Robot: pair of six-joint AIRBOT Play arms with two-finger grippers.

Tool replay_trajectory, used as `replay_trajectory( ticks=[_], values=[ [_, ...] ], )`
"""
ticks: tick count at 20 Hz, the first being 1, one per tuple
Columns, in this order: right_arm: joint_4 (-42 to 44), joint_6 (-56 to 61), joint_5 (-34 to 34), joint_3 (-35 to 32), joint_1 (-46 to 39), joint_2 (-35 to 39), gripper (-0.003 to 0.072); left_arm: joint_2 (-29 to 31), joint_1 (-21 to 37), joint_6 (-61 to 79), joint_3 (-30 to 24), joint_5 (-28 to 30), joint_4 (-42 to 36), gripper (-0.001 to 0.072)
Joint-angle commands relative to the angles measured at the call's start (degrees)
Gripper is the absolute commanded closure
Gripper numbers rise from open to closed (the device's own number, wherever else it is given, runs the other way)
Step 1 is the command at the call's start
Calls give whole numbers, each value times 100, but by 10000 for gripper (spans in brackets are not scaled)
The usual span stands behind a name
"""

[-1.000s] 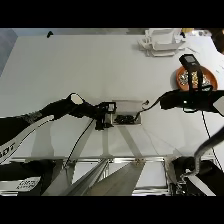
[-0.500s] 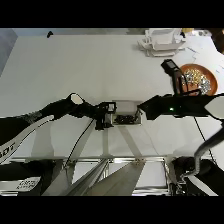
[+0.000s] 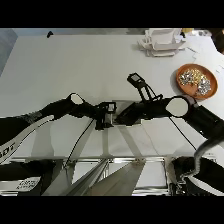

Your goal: Fold the box and place the chain.

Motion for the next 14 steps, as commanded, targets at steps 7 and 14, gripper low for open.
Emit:
replay_trajectory(
  ticks=[7,14],
  values=[
    [-1062,87,90,59,-774,1113,524,2,7,2,7,0,0,622],
    [-2341,918,52,57,-2387,713,441,2,7,2,7,2,0,622]
  ],
)
